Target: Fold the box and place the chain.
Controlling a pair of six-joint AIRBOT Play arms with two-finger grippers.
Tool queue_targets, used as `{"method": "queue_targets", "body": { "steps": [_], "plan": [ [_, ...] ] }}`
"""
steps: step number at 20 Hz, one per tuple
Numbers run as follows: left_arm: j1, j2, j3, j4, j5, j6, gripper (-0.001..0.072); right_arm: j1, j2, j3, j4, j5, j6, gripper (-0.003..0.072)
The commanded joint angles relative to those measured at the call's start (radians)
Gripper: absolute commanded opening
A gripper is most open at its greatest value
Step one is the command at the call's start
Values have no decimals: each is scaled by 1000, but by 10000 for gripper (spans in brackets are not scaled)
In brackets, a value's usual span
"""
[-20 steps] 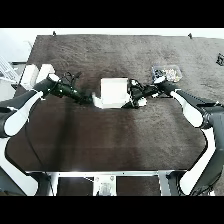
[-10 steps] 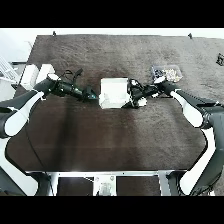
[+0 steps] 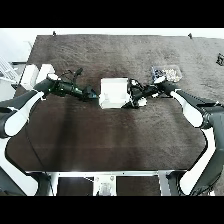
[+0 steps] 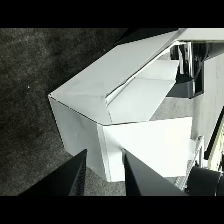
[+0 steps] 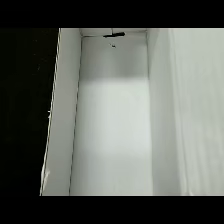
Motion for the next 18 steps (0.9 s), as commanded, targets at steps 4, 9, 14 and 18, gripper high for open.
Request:
{"method": "queue_targets", "body": {
  "steps": [4, 9, 14, 18],
  "plan": [
    [0, 0, 0, -3, -19, -22, 273, 0, 0, 0, 0, 0, 0, 593],
    [0, -1, 0, 12, -18, -73, 273, 0, 0, 0, 0, 0, 0, 593],
    [-36, 0, 1, 22, 29, -179, 273, 1, 0, 0, 0, 0, 0, 593],
    [-63, 5, 6, 21, 67, -237, 274, 0, 0, 0, 0, 0, 0, 592]
  ]
}}
